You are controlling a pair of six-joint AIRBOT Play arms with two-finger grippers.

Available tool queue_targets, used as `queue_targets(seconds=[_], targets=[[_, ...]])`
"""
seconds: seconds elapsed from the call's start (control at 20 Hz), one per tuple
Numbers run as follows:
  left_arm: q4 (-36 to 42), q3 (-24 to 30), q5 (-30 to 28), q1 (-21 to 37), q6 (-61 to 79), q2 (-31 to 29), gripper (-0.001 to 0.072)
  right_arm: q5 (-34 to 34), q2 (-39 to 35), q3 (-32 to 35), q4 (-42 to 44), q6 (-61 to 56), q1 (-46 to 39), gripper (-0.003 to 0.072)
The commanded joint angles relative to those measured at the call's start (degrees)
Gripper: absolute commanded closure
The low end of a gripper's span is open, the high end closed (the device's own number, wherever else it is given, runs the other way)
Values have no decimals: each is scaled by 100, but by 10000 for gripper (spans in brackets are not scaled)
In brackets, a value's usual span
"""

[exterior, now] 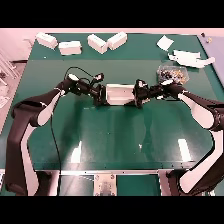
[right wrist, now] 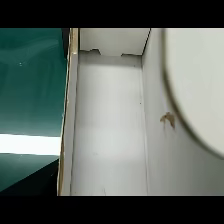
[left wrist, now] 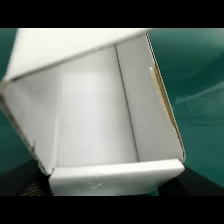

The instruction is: Fold the box and place the chain.

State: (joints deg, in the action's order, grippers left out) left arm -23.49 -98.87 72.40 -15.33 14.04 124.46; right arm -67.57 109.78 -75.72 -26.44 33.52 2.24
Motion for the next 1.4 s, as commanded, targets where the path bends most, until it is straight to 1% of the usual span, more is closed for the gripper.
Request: queue_targets(seconds=[0.0,0.25,0.3,0.35,0.4,0.7,1.35], targets=[[-13,0,-133,-33,-7,7,-3,-2,-4,2,7,-2,4,105],[-13,0,-133,-35,-31,7,-2,-2,-4,2,7,-2,4,105],[-11,2,-133,-35,-39,7,21,-2,-4,2,7,-2,4,105],[-11,0,-127,-33,-46,7,125,-2,-4,2,7,-2,4,105],[-11,0,-107,-33,-37,7,188,-2,-4,2,7,-2,4,105],[-11,0,2,-33,-48,7,186,-2,-4,2,9,-2,4,105],[-4,0,4,-33,-48,4,186,-2,-4,2,9,-2,4,105]])
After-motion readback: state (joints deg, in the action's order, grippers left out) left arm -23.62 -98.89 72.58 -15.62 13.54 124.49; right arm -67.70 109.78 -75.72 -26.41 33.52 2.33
